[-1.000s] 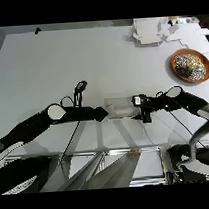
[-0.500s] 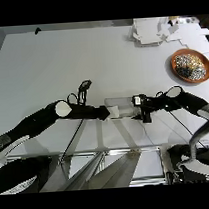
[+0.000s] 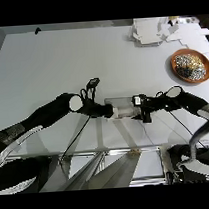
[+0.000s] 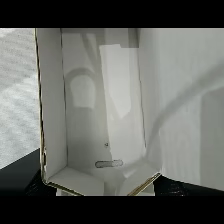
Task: Fold the box and place the chain.
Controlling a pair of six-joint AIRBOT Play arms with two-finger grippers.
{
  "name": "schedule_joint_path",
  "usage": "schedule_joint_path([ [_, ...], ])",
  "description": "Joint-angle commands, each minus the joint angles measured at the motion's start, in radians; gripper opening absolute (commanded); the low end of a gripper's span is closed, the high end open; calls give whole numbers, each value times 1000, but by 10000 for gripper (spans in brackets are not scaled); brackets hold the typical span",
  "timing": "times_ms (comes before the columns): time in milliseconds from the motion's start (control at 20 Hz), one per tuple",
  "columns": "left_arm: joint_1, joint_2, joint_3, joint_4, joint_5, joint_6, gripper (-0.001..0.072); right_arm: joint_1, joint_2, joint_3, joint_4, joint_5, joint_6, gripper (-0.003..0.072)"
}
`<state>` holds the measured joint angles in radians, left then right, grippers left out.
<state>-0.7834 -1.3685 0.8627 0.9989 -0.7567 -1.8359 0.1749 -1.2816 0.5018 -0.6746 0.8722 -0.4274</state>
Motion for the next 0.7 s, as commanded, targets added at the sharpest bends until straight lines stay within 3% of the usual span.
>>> schedule_joint_path([
  [0,-21,-32,74,164,-98,-201,504,0,0,1,0,0,0,340],
  [450,-29,-83,118,183,-176,-368,455,0,1,1,0,0,0,340],
  [650,-56,-140,208,224,-266,-427,454,0,0,1,0,0,0,340],
])
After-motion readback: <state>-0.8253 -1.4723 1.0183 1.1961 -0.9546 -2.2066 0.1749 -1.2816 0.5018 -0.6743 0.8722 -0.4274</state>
